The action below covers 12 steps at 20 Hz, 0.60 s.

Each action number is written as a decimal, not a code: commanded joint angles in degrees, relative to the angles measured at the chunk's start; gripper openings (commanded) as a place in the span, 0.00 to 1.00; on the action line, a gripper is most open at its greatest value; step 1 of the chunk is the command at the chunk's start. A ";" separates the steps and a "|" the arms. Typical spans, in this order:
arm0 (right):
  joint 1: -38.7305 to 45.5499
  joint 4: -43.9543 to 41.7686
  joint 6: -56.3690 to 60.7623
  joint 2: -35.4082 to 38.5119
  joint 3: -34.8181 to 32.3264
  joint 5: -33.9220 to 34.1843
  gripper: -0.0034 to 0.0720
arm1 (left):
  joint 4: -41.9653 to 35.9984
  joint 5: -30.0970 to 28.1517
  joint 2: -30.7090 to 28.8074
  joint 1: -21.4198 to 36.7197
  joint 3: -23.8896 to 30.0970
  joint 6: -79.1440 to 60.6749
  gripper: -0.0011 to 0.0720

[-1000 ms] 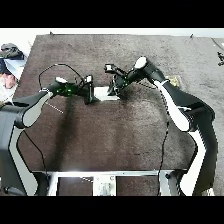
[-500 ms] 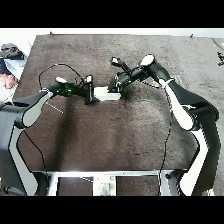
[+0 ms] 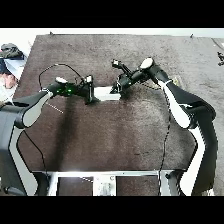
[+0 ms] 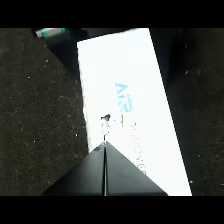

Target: Fold the box and place the chain.

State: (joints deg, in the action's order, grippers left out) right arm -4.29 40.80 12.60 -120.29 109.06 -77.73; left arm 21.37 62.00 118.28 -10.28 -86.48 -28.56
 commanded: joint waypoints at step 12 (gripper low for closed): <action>1.88 -15.45 2.82 11.87 -0.17 -0.50 0.02 | 0.00 0.00 0.00 0.04 -0.02 0.02 0.39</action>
